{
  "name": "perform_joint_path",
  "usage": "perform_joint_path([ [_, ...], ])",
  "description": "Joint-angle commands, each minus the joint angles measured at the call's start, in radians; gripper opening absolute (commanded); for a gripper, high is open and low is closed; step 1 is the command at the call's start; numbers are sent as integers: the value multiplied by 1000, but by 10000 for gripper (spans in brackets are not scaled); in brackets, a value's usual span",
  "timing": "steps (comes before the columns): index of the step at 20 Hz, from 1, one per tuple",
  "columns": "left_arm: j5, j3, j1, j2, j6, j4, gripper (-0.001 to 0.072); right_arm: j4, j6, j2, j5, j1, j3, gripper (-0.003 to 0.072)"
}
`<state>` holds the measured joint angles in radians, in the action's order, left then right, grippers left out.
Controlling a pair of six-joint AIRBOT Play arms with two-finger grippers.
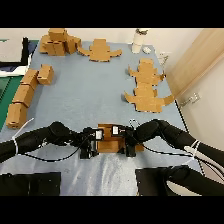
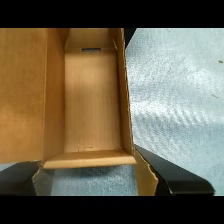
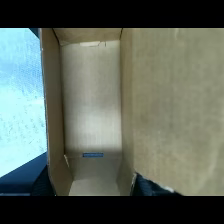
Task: Fold the box.
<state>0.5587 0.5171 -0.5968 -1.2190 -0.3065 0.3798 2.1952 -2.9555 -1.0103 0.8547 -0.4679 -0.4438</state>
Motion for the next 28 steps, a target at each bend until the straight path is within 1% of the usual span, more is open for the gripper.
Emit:
perform_joint_path([
  [1, -10, 1, -2, -2, 0, -2, 694, 0, 0, 1, 0, -1, -1, 520],
  [2, -10, 1, -2, -2, 0, -2, 602, 0, 0, 1, 0, -1, -1, 520],
  [3, -10, 1, -2, -2, 0, -2, 453, 0, 0, 1, 0, -1, -1, 520],
  [28, -7, 1, -2, -2, 5, -10, 449, 0, 0, 1, 0, 0, -1, 520],
])
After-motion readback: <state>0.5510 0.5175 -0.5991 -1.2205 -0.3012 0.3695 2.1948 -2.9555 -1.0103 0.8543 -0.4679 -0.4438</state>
